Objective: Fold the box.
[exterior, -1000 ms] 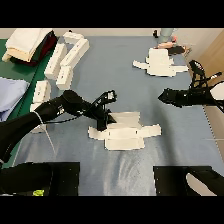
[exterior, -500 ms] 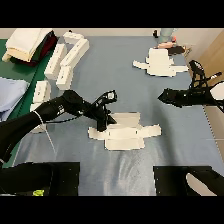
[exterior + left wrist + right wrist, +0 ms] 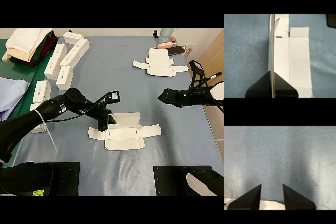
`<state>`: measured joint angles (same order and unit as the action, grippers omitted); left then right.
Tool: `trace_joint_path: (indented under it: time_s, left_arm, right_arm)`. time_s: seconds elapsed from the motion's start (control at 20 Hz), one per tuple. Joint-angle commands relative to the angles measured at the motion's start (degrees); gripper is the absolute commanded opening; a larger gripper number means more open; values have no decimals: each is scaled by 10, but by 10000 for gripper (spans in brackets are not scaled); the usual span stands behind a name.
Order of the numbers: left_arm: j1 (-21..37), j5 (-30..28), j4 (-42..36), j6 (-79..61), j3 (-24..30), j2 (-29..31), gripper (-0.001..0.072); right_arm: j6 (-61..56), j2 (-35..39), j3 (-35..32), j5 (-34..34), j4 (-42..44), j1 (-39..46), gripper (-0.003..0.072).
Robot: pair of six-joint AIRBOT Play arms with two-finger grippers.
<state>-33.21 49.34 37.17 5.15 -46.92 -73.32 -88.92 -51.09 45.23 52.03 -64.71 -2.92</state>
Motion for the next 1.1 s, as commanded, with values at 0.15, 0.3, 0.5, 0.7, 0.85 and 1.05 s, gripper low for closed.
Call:
trace_joint_path:
  time_s: [0.15, 0.3, 0.5, 0.7, 0.85, 1.05]
  left_arm:
    - [-25, -4, 10, 9, -3, -4, 16]
    - [-25, -15, 10, 9, -3, -4, 16]
    - [-24, -25, 10, 7, -4, -4, 17]
    - [-24, -24, 14, 7, -4, -4, 17]
    - [-24, -24, 14, 7, -4, -4, 17]
    - [-24, -24, 14, 7, -4, -4, 16]
  right_arm:
    - [0, 0, 0, 0, 0, 0, 415]
    - [0, 0, 0, 0, 0, 0, 415]
    - [0, 0, 0, 10, 0, 0, 251]
    - [5, 1, 0, 104, 0, -1, 1]
    - [5, 14, 0, 205, 0, -47, 1]
    - [5, 47, -33, 235, -7, -194, 1]
